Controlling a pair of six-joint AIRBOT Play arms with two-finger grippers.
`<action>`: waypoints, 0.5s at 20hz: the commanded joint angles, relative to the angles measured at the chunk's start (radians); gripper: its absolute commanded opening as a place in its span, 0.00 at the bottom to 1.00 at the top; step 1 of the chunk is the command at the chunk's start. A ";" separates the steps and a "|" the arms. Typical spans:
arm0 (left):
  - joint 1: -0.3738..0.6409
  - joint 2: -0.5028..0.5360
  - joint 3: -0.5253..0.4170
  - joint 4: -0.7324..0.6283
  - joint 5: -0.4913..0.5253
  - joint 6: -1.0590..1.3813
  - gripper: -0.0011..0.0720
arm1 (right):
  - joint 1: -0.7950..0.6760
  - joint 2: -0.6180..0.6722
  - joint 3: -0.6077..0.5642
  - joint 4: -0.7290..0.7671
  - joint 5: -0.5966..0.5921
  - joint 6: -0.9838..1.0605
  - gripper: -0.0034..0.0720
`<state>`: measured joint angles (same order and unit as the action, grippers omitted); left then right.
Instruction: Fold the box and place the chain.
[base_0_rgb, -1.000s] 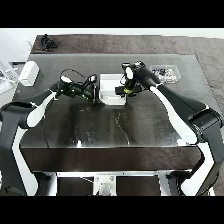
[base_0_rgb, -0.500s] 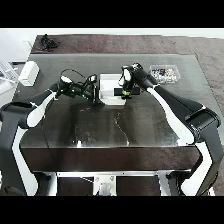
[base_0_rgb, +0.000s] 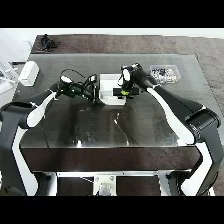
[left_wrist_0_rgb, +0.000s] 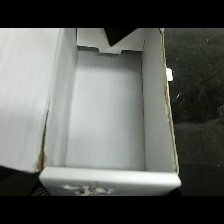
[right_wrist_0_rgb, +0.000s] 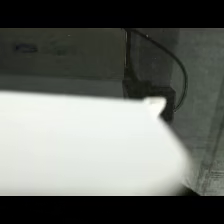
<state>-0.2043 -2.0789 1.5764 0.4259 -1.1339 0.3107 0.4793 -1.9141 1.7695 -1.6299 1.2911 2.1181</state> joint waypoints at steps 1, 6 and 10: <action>0.000 0.000 0.000 0.000 0.000 0.000 0.52 | -0.008 0.021 0.014 -0.005 0.000 0.002 0.55; 0.000 0.000 0.000 0.000 0.000 0.000 0.52 | -0.015 0.044 0.043 -0.005 0.000 -0.009 0.53; 0.000 0.000 0.000 0.000 0.000 0.000 0.52 | -0.013 0.043 0.023 -0.002 0.001 -0.009 0.53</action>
